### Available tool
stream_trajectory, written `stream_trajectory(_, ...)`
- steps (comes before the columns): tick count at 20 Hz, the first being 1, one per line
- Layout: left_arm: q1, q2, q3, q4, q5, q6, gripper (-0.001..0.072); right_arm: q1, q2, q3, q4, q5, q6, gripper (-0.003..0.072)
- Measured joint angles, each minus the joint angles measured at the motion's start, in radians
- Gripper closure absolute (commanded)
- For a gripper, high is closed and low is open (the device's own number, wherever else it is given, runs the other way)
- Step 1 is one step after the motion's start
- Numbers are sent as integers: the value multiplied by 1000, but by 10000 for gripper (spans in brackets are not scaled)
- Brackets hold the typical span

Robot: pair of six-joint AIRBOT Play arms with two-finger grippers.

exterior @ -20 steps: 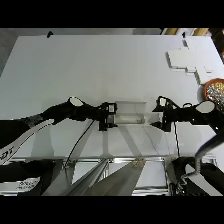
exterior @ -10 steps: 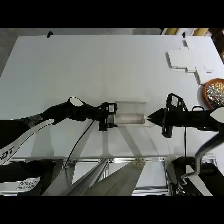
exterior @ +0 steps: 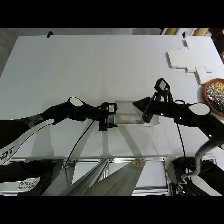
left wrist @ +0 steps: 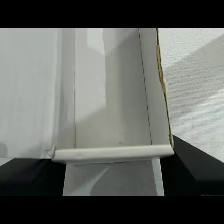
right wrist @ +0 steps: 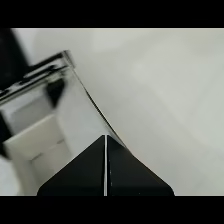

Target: Fold the box and place the chain.

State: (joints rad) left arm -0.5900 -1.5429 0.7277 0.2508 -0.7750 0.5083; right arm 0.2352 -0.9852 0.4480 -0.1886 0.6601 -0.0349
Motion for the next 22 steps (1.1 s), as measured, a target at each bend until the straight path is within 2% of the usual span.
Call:
stream_trajectory(3, 0, 0, 0, 0, 0, 0, 574, 14, -98, 3, 56, -129, -8, 665)
stream_trajectory(5, 0, 0, 0, 0, 0, 0, 574, 19, -148, 8, 48, -168, 28, 665)
stream_trajectory(7, 0, 0, 0, 0, 0, 0, 574, 21, -177, 14, -7, -186, 91, 665)
stream_trajectory(10, 0, 0, 0, 0, 0, 0, 574, 22, -192, 44, -183, -175, 263, 665)
stream_trajectory(12, 0, 0, 0, 0, -1, 0, 574, 22, -177, 94, -375, -102, 423, 665)
stream_trajectory(15, 0, 0, 0, 1, 0, 0, 574, 23, -103, 202, -697, 98, 649, 666)
stream_trajectory(17, 0, 0, 0, 1, 0, 0, 574, 23, -27, 251, -858, 220, 734, 666)
stream_trajectory(22, 0, 0, 0, 0, 0, 0, 574, 23, 129, 293, -1031, 431, 788, 666)
